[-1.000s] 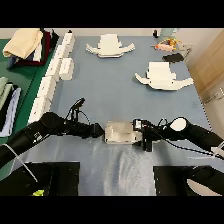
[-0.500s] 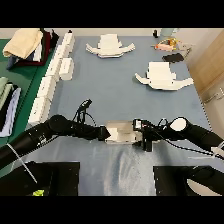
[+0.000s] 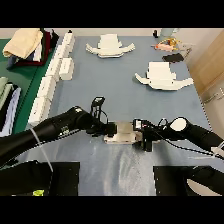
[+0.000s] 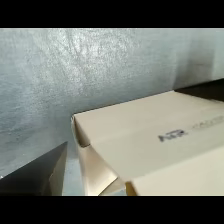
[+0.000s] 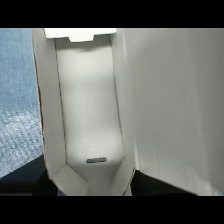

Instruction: Fold the box.

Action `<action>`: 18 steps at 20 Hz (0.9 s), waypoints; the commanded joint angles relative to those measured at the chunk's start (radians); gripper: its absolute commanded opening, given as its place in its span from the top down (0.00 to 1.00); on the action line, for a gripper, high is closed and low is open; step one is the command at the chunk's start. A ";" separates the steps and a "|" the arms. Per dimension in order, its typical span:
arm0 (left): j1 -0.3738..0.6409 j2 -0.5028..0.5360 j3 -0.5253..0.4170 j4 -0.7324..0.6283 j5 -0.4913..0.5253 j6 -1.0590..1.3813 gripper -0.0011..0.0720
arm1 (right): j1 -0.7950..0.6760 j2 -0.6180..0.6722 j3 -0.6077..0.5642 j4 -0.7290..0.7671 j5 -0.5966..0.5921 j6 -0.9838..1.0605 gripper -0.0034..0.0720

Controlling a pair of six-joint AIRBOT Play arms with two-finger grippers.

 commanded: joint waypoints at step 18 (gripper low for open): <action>-0.116 -0.246 0.237 0.191 -0.273 -0.378 0.97 | 0.000 0.000 0.001 0.000 0.000 0.000 0.29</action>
